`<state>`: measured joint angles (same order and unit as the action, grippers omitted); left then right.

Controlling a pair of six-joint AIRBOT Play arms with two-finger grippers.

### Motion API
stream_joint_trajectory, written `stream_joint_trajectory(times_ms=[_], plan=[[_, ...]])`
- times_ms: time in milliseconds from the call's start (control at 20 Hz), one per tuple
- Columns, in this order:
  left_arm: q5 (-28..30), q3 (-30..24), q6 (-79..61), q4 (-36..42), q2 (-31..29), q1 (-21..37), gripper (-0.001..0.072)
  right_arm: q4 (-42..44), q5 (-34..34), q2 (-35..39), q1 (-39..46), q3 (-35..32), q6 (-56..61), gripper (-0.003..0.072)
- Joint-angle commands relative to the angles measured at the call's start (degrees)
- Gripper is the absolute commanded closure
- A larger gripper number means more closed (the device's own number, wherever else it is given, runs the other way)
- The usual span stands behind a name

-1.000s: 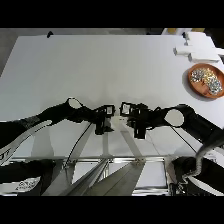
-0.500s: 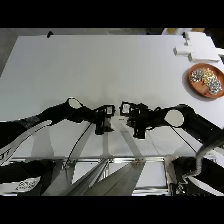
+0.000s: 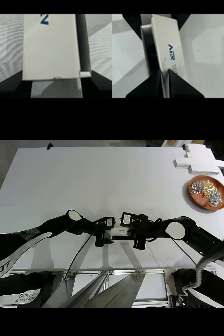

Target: Fold the box and place the chain.

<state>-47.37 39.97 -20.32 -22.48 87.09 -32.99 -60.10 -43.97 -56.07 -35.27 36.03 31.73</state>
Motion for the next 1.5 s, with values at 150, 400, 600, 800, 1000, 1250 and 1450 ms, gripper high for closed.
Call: stream_joint_trajectory(times_ms=[150,400,600,800,1000,1250,1450], plan=[[0.02,0.00,-0.04,-0.04,-0.04,0.04,0.0675,0.15,-1.14,0.00,0.02,0.00,-0.02,0.0619],[0.02,0.00,-0.04,-0.04,-0.04,0.04,0.0675,0.61,-5.03,-2.27,-0.02,-0.02,-0.04,0.0501],[0.02,0.00,-0.04,-0.04,-0.04,0.04,0.0675,0.57,-6.60,-2.27,-0.02,-0.02,-0.31,0.0496],[0.02,0.00,-0.04,-0.04,-0.04,0.04,0.0675,2.49,-6.54,-2.19,-0.02,0.02,-0.28,0.0323],[0.02,0.00,-0.04,-0.04,-0.04,0.04,0.0675,7.91,-3.54,-1.03,0.04,0.04,-0.68,0.0325],[0.02,0.00,-0.04,-0.04,-0.04,0.04,0.0675,9.18,0.50,-1.18,0.04,0.04,-0.17,0.0647],[0.02,0.00,-0.04,-0.04,-0.04,0.04,0.0675,9.01,-0.92,-3.61,0.02,0.02,-0.11,0.0663]])
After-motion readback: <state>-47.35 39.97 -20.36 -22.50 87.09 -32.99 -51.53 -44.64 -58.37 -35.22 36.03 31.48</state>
